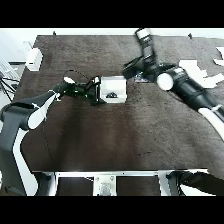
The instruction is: Fold the box and place the chain.
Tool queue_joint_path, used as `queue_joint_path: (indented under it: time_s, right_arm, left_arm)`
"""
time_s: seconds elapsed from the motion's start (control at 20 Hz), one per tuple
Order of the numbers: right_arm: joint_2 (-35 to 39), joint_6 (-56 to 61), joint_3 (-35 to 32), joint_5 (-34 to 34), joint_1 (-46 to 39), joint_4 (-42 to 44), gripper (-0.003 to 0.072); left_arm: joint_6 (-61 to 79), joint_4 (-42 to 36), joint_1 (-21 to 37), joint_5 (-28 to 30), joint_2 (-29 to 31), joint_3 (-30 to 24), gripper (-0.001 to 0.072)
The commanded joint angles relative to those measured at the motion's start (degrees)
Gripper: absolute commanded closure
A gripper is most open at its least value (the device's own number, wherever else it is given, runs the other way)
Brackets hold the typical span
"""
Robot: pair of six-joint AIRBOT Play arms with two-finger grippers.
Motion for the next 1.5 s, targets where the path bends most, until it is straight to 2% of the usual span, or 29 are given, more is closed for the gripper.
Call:
queue_joint_path:
  time_s: [0.0, 0.05, 0.15, 0.35, 0.4, 0.5, 0.65, 0.8, 0.95, 1.15, 1.45]
  right_arm:
    - [1.7, -9.9, 0.1, -4.1, -7.5, 3.7, 0.0579]
    - [0.5, -12.9, 0.4, -4.0, -9.4, 6.7, 0.0610]
    - [-3.1, -23.8, 1.2, -1.8, -12.8, 16.0, 0.0611]
    - [-12.0, -53.5, 5.8, 11.1, -17.9, 45.9, 0.0615]
    - [-14.3, -57.9, 7.2, 13.3, -18.9, 51.0, 0.0618]
    - [-19.6, -63.7, 11.4, 19.3, -20.6, 56.0, 0.0618]
    - [-29.0, -65.0, 20.7, 30.9, -21.8, 58.8, 0.0597]
    - [-34.3, -65.3, 25.9, 33.9, -20.4, 58.8, 0.0597]
    - [-35.5, -66.4, 26.4, 36.3, -19.0, 58.7, 0.0599]
    - [-35.6, -66.3, 26.4, 44.2, -18.1, 58.1, 0.0598]
    - [-35.6, -66.3, 26.4, 51.1, -15.4, 55.5, 0.0595]
  left_arm:
    - [0.0, 0.0, 0.0, 0.0, 0.0, 0.0, 0.0200]
    - [0.0, 0.0, 0.0, 0.0, 0.0, 0.0, 0.0200]
    - [0.0, 0.0, 0.0, -0.1, 0.0, 0.0, 0.0200]
    - [0.0, 0.0, 0.0, -0.1, 0.0, 0.0, 0.0200]
    - [0.0, 0.0, 0.0, 0.0, 0.0, 0.0, 0.0200]
    - [0.0, 0.0, 0.0, -0.1, 0.0, 0.0, 0.0200]
    - [0.0, 0.0, 0.0, -0.1, 0.0, 0.0, 0.0200]
    - [0.0, 0.0, 0.0, -0.1, 0.0, 0.0, 0.0200]
    - [0.0, 0.0, 0.0, 0.0, 0.0, 0.0, 0.0200]
    - [0.0, 0.0, 0.0, 0.0, 0.0, 0.0, 0.0200]
    - [0.0, 0.0, 0.0, 0.0, 0.0, 0.0, 0.0200]
